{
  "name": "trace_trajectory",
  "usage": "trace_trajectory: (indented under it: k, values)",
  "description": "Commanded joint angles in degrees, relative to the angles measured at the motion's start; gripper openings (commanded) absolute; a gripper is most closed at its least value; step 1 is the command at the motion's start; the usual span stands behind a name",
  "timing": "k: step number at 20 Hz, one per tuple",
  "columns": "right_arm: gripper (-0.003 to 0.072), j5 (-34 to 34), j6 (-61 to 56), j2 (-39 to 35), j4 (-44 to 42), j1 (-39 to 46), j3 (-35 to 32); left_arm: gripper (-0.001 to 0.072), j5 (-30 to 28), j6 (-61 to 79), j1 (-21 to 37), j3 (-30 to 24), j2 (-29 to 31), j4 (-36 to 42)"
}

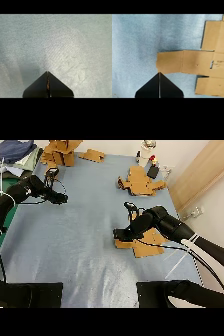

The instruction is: Fold the box.

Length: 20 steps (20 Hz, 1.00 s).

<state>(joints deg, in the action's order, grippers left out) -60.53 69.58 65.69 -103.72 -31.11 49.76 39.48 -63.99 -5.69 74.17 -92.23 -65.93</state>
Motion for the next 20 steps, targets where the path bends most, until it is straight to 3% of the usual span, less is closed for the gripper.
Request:
trace_trajectory:
  k: [1, 16, 19, 20]
  values:
    - [0.0005, 0.0, 0.0, 0.0, 0.0, 0.0, 0.0, 0.0013, 0.0, 0.0, 0.0, 0.0, 0.0, 0.0]
    - [0.0005, 2.3, -0.1, 0.0, 0.0, 0.0, 0.0, 0.0013, 0.0, 0.0, 0.0, 0.0, 0.0, 0.0]
    - [0.0005, 2.2, -0.1, 0.5, -0.7, 0.0, 0.0, 0.0013, 0.3, -0.6, 0.0, 0.0, 0.0, 3.2]
    - [0.0005, 1.9, -0.1, 0.9, -1.1, 0.0, 0.0, 0.0013, 3.1, -3.2, 0.0, 0.1, 0.1, 5.5]
